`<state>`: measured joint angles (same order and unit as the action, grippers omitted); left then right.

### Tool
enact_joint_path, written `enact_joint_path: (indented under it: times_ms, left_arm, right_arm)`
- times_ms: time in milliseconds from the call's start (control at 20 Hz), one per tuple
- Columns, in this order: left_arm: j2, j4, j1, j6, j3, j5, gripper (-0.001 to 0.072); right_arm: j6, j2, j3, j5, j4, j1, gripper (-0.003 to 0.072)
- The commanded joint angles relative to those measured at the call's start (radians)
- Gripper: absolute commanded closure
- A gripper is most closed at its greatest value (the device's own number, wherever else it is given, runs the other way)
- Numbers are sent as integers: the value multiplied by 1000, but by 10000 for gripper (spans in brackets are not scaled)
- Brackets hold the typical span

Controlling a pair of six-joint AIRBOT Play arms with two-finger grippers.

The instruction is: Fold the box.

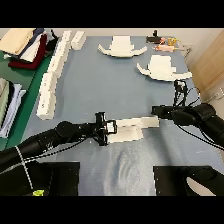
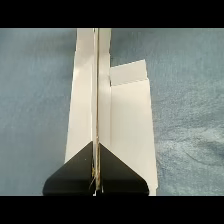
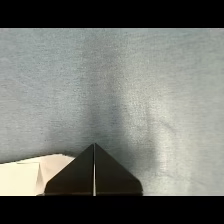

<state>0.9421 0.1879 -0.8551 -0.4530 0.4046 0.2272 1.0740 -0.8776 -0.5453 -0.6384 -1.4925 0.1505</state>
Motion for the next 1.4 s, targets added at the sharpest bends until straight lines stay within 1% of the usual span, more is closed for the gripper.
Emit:
enact_joint_path:
  times_ms: [0, 100, 150, 300, 400, 500, 600, 800, 1000, 1100, 1250, 1350]
  left_arm:
    - [30, -10, 4, 46, 3, -4, 695]
    - [31, -10, 53, 74, 19, 32, 695]
    - [31, -10, 96, 90, 31, 77, 695]
    - [31, -8, 238, 107, 89, 263, 695]
    - [36, -3, 318, 121, 125, 358, 695]
    - [63, 47, 366, 184, 155, 447, 695]
    - [111, 103, 379, 237, 192, 541, 695]
    - [208, 154, 379, 286, 298, 593, 695]
    - [275, 287, 379, 376, 417, 611, 695]
    - [302, 285, 384, 376, 443, 647, 695]
    - [335, 283, 389, 376, 448, 702, 695]
    - [349, 283, 389, 375, 448, 708, 695]
  right_arm:
    - [0, 0, -1, 1, -5, 1, 679]
    - [0, 0, -1, 2, -4, 1, 679]
    - [0, 0, -1, 2, -4, 1, 679]
    - [0, 0, -1, 2, -5, 1, 679]
    - [0, 0, -1, 2, -5, 1, 679]
    - [0, 0, -1, 2, -6, 1, 679]
    - [0, 0, -1, 2, -8, 1, 679]
    - [0, 0, -1, 2, -8, 1, 679]
    - [0, 0, -1, 2, -6, 1, 679]
    - [-1, 0, -2, 10, 43, -2, 679]
    - [-1, 0, -14, 10, 138, -2, 679]
    - [-5, 0, -38, 2, 163, -2, 679]
